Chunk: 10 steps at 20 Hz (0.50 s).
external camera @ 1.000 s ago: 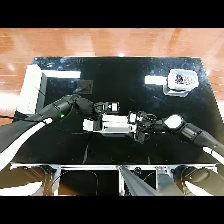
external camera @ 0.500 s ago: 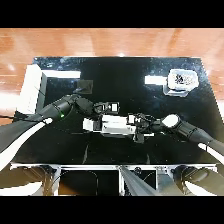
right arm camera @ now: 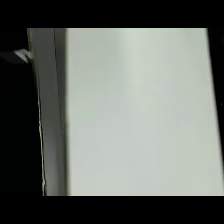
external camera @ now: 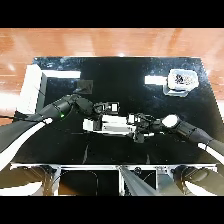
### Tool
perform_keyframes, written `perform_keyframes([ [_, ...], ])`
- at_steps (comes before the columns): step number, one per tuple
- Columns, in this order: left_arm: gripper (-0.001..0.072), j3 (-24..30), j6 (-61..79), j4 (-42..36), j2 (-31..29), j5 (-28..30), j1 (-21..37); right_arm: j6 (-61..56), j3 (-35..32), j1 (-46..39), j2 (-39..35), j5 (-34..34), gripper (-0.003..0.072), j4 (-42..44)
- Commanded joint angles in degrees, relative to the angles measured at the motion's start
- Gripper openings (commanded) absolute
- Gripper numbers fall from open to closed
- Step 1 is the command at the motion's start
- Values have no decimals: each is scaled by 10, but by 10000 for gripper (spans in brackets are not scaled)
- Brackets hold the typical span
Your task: Fold the box and place the chain.
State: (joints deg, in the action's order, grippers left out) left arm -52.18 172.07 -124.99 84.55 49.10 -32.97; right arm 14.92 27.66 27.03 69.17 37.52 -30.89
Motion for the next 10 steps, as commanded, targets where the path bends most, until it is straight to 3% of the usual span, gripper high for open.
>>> perform_keyframes([
  [1,21,0,0,0,0,0,0,-4,0,5,1,-4,589,-13],
  [10,21,0,0,0,0,4,0,-14,0,6,3,-7,589,-26],
])
